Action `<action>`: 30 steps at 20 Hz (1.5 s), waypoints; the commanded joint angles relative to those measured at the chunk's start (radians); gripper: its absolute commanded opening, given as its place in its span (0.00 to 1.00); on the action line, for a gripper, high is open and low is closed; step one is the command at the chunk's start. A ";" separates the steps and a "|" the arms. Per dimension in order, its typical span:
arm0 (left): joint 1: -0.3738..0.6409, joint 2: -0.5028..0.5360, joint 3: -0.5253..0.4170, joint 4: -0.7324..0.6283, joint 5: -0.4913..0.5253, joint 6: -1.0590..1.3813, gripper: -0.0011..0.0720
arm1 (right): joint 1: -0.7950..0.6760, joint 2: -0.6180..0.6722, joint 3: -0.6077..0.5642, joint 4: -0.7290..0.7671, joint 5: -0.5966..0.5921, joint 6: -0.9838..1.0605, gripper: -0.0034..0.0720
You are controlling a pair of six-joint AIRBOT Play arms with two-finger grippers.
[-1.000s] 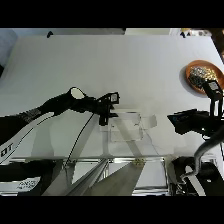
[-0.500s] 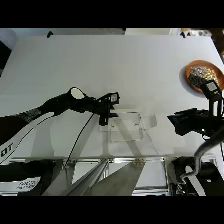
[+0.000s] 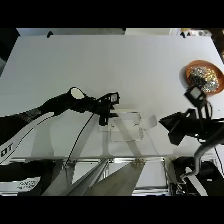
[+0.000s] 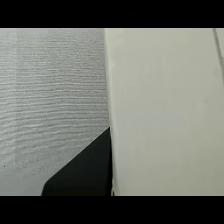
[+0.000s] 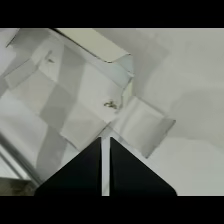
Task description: Fold the box and place the chain.
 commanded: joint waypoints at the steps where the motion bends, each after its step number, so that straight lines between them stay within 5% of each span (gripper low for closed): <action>1: 0.000 0.000 -0.001 0.000 -0.006 0.000 0.03 | 0.127 -0.074 -0.001 0.065 0.006 -0.237 0.07; 8: 0.000 0.000 -0.001 0.000 -0.006 0.000 0.03 | 0.350 -0.256 -0.001 -0.048 0.035 -0.303 0.07; 11: 0.000 0.000 -0.001 0.000 -0.005 0.000 0.03 | 0.368 -0.251 -0.005 -0.106 0.047 -0.304 0.07; 14: 0.000 0.000 -0.001 0.000 -0.006 0.000 0.03 | 0.381 -0.192 -0.070 -0.195 -0.061 -0.303 0.07; 15: 0.000 0.000 -0.001 0.000 -0.006 0.000 0.03 | 0.406 -0.154 -0.116 -0.240 -0.108 -0.303 0.11; 19: 0.000 0.000 -0.001 0.000 -0.006 0.000 0.03 | 0.561 -0.004 -0.293 -0.299 -0.294 -0.338 0.57; 22: 0.000 0.000 -0.001 0.000 -0.006 0.000 0.03 | 0.692 0.024 -0.387 -0.294 -0.465 -0.324 0.79; 30: 0.000 0.000 -0.001 0.000 -0.006 0.000 0.03 | 0.734 -0.075 -0.430 -0.335 -0.670 -0.326 0.84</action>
